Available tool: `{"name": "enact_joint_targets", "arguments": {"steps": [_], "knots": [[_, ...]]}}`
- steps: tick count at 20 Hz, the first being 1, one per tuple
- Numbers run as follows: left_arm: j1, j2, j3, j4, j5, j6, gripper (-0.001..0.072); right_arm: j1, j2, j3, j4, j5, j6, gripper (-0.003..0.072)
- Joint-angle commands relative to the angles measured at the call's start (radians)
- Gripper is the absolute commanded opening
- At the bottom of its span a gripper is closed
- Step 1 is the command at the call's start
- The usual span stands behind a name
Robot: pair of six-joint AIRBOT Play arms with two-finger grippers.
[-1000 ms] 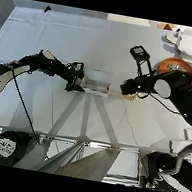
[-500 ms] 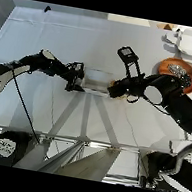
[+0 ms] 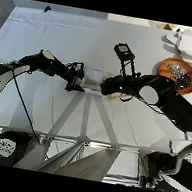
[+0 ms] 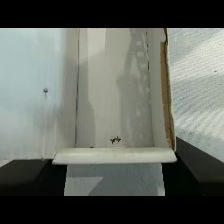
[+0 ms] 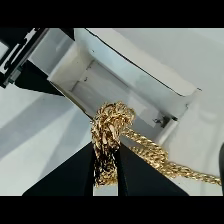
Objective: Fold the box and place the chain.
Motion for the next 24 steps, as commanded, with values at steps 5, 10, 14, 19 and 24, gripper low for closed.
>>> {"name": "enact_joint_targets", "arguments": {"steps": [5,10,14,19,24], "knots": [[0.0,0.0,0.0,0.0,0.0,0.0,0.0324,0.011,-0.112,0.092,0.073,-0.077,-0.018,0.0004],[0.0,0.0,0.0,0.0,0.0,0.0,0.0324,0.011,-0.186,0.175,0.071,-0.078,-0.034,0.0004],[0.0,0.0,0.0,0.0,0.0,0.0,0.0324,0.011,-0.241,0.209,0.07,-0.081,-0.057,0.0004],[0.0,0.0,0.0,0.0,0.0,0.0,0.0324,0.011,-0.262,0.209,-0.028,-0.06,-0.056,0.0005],[0.0,0.0,0.0,0.0,0.0,0.0,0.0324,0.011,-0.304,0.209,-0.085,0.021,-0.055,0.0006]]}}
